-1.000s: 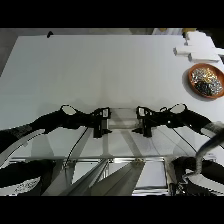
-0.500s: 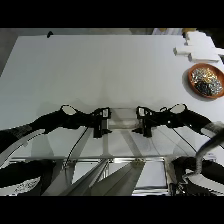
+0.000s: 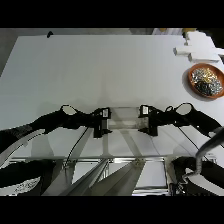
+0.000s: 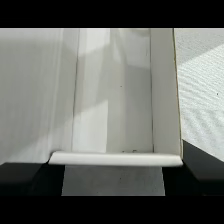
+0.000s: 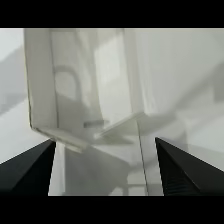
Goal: Fold the box and place the chain.
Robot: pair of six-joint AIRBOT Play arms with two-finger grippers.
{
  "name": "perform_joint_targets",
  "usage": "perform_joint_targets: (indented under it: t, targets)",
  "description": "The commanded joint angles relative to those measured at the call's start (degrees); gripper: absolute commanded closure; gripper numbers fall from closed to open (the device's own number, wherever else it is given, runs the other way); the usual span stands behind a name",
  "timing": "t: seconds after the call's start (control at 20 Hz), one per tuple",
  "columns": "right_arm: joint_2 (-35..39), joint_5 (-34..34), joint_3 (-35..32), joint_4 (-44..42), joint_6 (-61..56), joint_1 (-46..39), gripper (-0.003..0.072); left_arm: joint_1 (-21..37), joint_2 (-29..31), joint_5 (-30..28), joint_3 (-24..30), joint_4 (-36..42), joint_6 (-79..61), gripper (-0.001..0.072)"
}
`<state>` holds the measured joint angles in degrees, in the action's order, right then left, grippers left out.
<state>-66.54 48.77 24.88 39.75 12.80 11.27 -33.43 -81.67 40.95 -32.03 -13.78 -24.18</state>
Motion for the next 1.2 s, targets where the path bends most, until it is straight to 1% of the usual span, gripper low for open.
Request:
perform_joint_targets:
  t: [0.0,0.15,0.2,0.25,0.3,0.35,0.4,0.5,0.65,0.75,0.85,0.95,1.05,1.15]
  targets:
    - [5.75,5.55,0.04,7.21,-8.41,-3.52,0.0077,0.0,-0.02,0.02,-0.02,-0.02,0.02,0.0573]
    - [11.21,6.34,0.04,5.38,-11.47,-4.24,0.0156,0.0,-0.02,0.02,-0.02,-0.02,0.02,0.0573]
    - [12.41,6.36,0.04,3.54,-11.5,-4.24,0.0162,0.0,-0.02,0.02,-0.02,-0.02,0.02,0.0573]
    - [13.38,6.36,0.04,1.29,-11.52,-4.24,0.0197,0.0,-0.02,0.02,-0.02,-0.02,0.02,0.0573]
    - [13.99,6.36,0.04,-0.74,-11.54,-4.24,0.0313,0.0,-0.02,0.02,-0.02,-0.02,0.02,0.0573]
    - [14.19,6.8,0.04,-2.82,-11.5,-4.17,0.0557,0.0,-0.02,0.02,-0.02,-0.02,0.02,0.0573]
    - [14.16,7.52,0.04,-4.92,-11.32,-4.17,0.0666,0.0,-0.02,0.0,-0.02,-0.02,0.02,0.0573]
    - [14.16,7.34,0.04,-11.32,-10.58,-4.17,0.0669,0.0,-0.02,0.02,-0.02,-0.02,0.04,0.0573]
    - [13.66,6.84,0.04,-23.17,-4.79,-4.17,0.0669,0.0,-0.02,0.02,-0.02,-0.02,0.04,0.0573]
    - [11.06,2.95,0.04,-33.16,-5.57,-3.89,0.0669,0.0,-0.02,0.02,-0.02,-0.02,0.04,0.0573]
    - [6.12,-3.48,0.04,-39.82,-5.4,-1.66,0.0669,0.0,-0.02,0.0,-0.02,-0.02,0.02,0.0573]
    - [0.68,-9.51,0.04,-40.59,-5.49,1.44,0.0669,0.0,-0.02,0.0,-0.02,-0.02,0.02,0.0573]
    - [-3.1,-12.7,0.04,-40.61,-7.21,3.43,0.0669,0.0,-0.02,0.0,-0.02,-0.02,0.02,0.0573]
    - [-3.96,-14.45,0.04,-39.06,-8.09,3.89,0.0669,0.0,-0.02,0.02,-0.02,-0.02,0.02,0.0573]
